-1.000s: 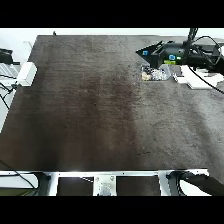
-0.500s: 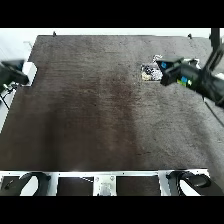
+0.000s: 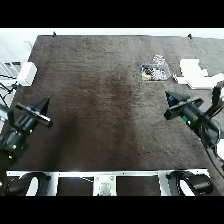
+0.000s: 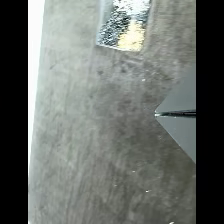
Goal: Fold the box and place the chain.
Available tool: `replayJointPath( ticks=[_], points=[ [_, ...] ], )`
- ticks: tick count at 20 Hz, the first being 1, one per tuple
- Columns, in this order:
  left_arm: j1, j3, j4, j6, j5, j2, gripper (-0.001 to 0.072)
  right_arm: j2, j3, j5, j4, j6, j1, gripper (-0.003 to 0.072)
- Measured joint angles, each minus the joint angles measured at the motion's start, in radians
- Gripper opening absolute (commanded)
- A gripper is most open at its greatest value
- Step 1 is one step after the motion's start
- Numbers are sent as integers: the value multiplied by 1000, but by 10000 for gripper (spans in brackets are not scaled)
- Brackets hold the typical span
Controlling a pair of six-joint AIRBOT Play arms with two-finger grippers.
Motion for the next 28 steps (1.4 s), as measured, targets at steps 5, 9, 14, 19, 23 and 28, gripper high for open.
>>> replayJointPath(
  ticks=[5,9,14,19,23,28],
  points=[
    [-3,-95,-18,0,27,79,19,105,-130,-32,0,-10,0,12],
    [-3,-113,-20,-2,45,94,19,129,-197,-39,1,-13,0,12],
    [-3,-119,-21,-2,51,98,19,135,-229,-42,3,-14,0,13],
    [-3,-119,-21,-2,52,99,19,136,-235,-42,3,-15,0,12],
    [-3,-119,-21,-2,52,99,20,137,-236,-42,3,-15,0,12],
    [-3,-119,-21,-1,53,99,20,137,-236,-42,3,-15,0,13]
  ],
)
